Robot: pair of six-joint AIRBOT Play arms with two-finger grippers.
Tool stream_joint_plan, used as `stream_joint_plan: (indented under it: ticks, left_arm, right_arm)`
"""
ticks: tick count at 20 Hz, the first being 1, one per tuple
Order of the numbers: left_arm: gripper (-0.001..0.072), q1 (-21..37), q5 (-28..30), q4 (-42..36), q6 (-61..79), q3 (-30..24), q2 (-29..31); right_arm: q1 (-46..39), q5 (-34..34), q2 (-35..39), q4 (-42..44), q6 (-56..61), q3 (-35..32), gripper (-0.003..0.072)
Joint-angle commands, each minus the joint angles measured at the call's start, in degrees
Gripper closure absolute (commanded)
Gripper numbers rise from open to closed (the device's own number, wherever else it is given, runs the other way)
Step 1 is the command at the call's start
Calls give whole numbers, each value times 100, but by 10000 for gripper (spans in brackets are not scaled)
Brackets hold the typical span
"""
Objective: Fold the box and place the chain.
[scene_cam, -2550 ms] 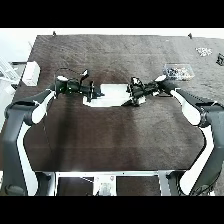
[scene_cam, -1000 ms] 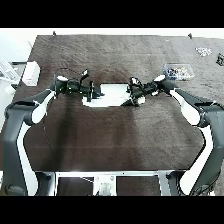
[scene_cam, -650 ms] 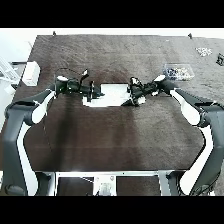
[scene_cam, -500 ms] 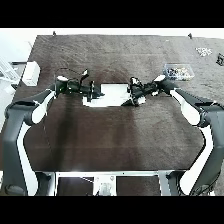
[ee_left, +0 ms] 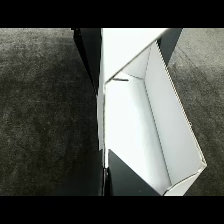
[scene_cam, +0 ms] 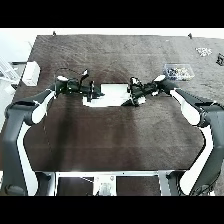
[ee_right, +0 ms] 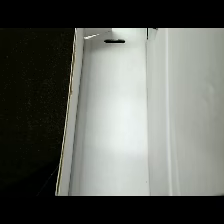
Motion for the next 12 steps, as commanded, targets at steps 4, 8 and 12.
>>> stream_joint_plan:
  ticks: [4, 8, 12]
  left_arm:
    - [685, 2, -7, -7, 0, 7, 4]
    - [685, 2, -11, -44, 0, 7, 4]
    - [683, 2, -24, -232, -13, 7, 4]
  right_arm:
    - [-2, 2, -4, 0, 2, 0, 212]
    - [-2, 2, -4, 0, 2, 0, 211]
    - [-2, 0, -4, 0, 2, 0, 212]
